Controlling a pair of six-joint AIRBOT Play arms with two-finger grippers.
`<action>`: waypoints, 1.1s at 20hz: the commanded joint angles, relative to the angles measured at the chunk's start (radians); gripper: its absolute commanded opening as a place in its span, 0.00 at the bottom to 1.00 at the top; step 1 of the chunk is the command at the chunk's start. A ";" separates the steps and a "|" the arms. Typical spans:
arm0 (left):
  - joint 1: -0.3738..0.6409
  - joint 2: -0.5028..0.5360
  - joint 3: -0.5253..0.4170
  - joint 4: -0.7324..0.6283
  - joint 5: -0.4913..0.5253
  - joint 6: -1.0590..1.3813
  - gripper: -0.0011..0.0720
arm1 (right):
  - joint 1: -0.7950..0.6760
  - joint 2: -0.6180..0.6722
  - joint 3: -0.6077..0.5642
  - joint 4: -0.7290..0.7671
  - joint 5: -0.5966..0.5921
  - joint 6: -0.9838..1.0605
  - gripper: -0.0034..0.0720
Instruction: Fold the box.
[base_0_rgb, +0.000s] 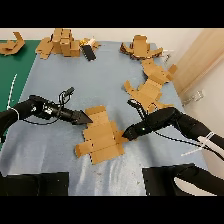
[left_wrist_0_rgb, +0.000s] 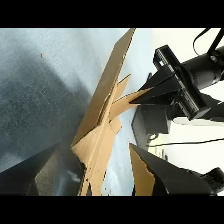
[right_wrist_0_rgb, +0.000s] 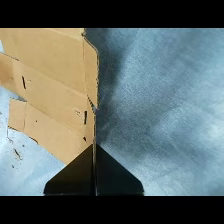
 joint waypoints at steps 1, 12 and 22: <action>0.001 -0.002 0.001 -0.002 -0.002 0.003 0.92 | 0.001 0.001 0.001 0.000 0.002 0.001 0.05; 0.001 -0.002 0.001 -0.002 -0.002 0.003 0.92 | 0.001 0.001 0.001 0.000 0.006 0.000 0.05; 0.000 -0.002 0.001 -0.003 0.007 0.013 0.92 | 0.001 0.001 0.001 0.000 0.019 0.001 0.05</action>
